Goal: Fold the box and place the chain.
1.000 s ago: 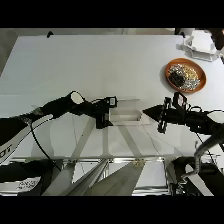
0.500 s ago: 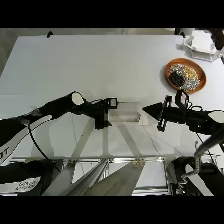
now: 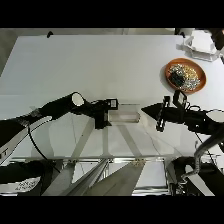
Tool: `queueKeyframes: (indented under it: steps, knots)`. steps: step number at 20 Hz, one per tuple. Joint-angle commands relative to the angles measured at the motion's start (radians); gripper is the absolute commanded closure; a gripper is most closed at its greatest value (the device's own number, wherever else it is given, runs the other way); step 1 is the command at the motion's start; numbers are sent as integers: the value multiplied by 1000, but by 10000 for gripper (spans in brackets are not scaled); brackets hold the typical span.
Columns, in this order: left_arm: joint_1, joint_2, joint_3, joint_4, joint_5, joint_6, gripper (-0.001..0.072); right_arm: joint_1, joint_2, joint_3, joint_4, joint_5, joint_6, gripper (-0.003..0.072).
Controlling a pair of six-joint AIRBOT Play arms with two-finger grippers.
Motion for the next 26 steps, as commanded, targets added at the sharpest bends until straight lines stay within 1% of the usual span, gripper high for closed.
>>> queueKeyframes:
  steps: [1, 3, 5, 6, 7, 10, 14, 16, 20, 26]
  knots:
    - [1, 0, 1, 0, 46, -2, 437, 89, -44, 1, 9, -75, -77, 666]
    - [1, 0, 1, 0, 46, -1, 437, 157, -60, 1, 42, -209, -83, 667]
    - [1, 0, 1, 0, 46, -1, 437, 199, -60, 1, 144, -356, -125, 668]
    - [1, 0, 1, 0, 46, -1, 437, 209, -60, 1, 190, -402, -178, 667]
    - [1, 0, 1, 0, 46, -2, 437, 216, -64, 1, 202, -425, -207, 668]
    - [1, 0, 1, 0, 46, -1, 437, 217, -139, 1, 206, -426, -214, 668]
    - [1, 0, 1, 0, 46, -2, 437, 217, -257, 1, 324, -488, -215, 669]
    - [1, 0, 1, 0, 46, -1, 437, 217, -290, 1, 325, -498, -214, 669]
    - [1, 0, 1, 0, 46, -2, 437, 217, -304, 1, 317, -505, -214, 669]
    - [1, 0, 1, 0, 46, -1, 437, 217, -305, 1, 247, -494, -177, 670]
